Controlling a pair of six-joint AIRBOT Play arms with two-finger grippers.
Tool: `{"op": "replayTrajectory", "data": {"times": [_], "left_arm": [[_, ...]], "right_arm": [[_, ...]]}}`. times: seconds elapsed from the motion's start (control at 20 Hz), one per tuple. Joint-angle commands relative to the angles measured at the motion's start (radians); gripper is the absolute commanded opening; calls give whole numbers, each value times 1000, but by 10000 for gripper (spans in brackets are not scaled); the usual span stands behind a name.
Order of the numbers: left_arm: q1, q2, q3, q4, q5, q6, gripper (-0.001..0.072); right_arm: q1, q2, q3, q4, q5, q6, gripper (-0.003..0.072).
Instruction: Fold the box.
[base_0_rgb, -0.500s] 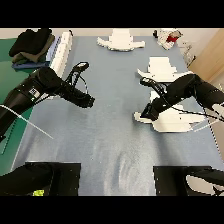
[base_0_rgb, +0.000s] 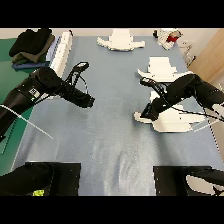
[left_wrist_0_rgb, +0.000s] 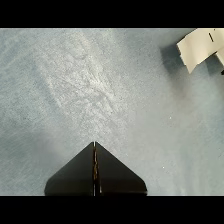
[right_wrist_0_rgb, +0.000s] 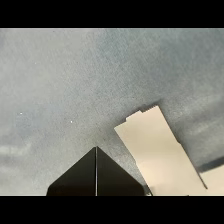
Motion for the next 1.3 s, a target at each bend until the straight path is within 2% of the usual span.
{"op": "replayTrajectory", "data": {"times": [0.0, 0.2, 0.35, 0.5, 0.6, 0.7, 0.75, 0.8, 0.85, 0.9, 0.95, 1.05, 1.15, 1.2, 1.25], "left_arm": [[0, 0, 1, 0, 0, 0, 12], [0, 0, 1, -2, 1, 0, 12], [0, 0, 1, -5, 2, 0, 12], [0, 0, 1, -6, 17, 0, 12], [0, 0, 1, -25, 69, 0, 12], [0, 0, 1, -70, 98, 0, 12], [0, 0, 1, -94, 107, 0, 12], [0, 0, 1, -113, 108, 0, 12], [0, 0, 1, -126, 108, 0, 13], [0, 0, 1, -134, 105, 0, 13], [0, 0, 1, -140, 105, 0, 13], [0, 0, 1, -143, 101, 0, 13], [0, 0, 1, -143, 107, 0, 13], [0, 0, 1, -143, 109, 0, 13], [0, 0, 1, -143, 111, 0, 13]], "right_arm": [[0, 0, 1, 0, 0, 0, 3], [1, -2, 1, 17, 12, 8, 3], [2, -2, 1, 43, -21, 351, 4], [2, -2, 1, 46, 8, 752, 3], [2, -3, -3, 43, 48, 837, 4], [1, -5, -4, 42, 154, 845, 5], [-8, -5, 5, 37, 205, 869, 119], [-29, -5, 29, 21, 213, 921, 432], [-67, -5, 71, -8, 189, 948, 553], [-114, -4, 120, -56, 146, 950, 549], [-176, -4, 180, -136, 87, 975, 509], [-309, -5, 283, -368, -22, 1053, 509], [-454, -13, 328, -566, -104, 1063, 509], [-529, -24, 329, -616, -134, 1059, 501], [-613, -47, 329, -628, -161, 1026, 438]]}}
